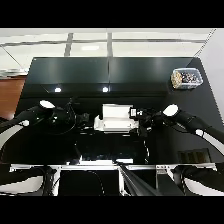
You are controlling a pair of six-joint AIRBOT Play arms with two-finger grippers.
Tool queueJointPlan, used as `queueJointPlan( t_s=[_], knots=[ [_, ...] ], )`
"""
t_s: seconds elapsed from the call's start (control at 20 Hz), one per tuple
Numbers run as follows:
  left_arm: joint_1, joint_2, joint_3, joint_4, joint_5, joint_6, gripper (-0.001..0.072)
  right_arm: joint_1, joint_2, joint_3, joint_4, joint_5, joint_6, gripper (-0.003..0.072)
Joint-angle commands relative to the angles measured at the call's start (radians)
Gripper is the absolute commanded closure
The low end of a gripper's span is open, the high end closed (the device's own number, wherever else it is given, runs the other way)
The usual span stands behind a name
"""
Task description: Fold the box and place the chain.
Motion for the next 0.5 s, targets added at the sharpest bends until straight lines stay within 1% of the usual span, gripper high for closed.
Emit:
queueJointPlan(
  t_s=[0.0, 0.05, 0.1, 0.3, 0.45],
  knots=[
    [0.001, -0.001, 0.004, -0.092, -0.045, 0.066, 0.0280, 0.000, -0.001, 0.000, 0.000, 0.000, 0.000, 0.0434],
    [0.001, -0.001, 0.008, -0.089, -0.049, 0.066, 0.0166, 0.000, -0.001, 0.000, 0.000, 0.000, 0.000, 0.0434],
    [0.001, -0.001, 0.011, -0.090, -0.053, 0.066, 0.0143, 0.000, -0.001, 0.000, 0.000, 0.001, 0.000, 0.0434],
    [-0.014, -0.001, 0.019, -0.087, -0.059, 0.065, 0.0147, 0.000, -0.001, 0.000, 0.000, 0.000, 0.000, 0.0434],
    [-0.048, -0.001, 0.039, -0.064, -0.050, 0.041, 0.0151, 0.000, -0.001, 0.000, 0.000, 0.000, 0.000, 0.0434]
  ],
)
